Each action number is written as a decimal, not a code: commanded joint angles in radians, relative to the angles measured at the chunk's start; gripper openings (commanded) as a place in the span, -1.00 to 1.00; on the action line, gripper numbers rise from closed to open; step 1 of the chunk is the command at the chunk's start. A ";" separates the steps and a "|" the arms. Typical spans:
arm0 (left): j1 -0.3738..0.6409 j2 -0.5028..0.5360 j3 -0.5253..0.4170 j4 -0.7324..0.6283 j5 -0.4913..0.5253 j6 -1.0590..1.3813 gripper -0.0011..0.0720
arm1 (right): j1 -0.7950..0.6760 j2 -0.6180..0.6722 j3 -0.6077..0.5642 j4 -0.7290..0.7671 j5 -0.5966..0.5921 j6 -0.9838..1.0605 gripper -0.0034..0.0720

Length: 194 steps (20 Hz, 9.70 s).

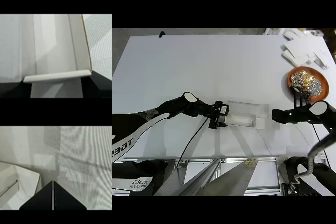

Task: Fold the box and place the chain.

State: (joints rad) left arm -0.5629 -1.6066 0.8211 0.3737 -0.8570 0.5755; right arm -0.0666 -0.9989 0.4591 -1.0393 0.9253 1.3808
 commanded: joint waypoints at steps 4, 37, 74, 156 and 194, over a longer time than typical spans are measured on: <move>0.000 0.000 0.001 0.000 0.000 0.000 -0.78 | 0.043 -0.055 0.000 0.008 -0.003 -0.002 -0.87; 0.000 0.000 0.001 0.000 0.000 0.000 -0.78 | 0.117 0.076 -0.064 0.340 0.041 -0.230 0.26; 0.000 0.000 0.001 0.000 0.000 0.000 -0.78 | 0.750 -0.284 0.333 -0.541 0.103 1.050 -0.08; 0.000 0.000 0.001 0.000 0.000 0.000 -0.78 | -0.260 -0.563 0.687 -0.554 0.060 0.084 -0.87; 0.000 0.000 0.001 0.000 0.000 0.000 -0.77 | 0.343 0.498 0.419 0.171 0.251 -0.101 -0.87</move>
State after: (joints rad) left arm -0.5629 -1.6066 0.8215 0.3737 -0.8574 0.5751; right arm 0.2276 -0.4847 0.9749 -0.8894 1.2831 1.3144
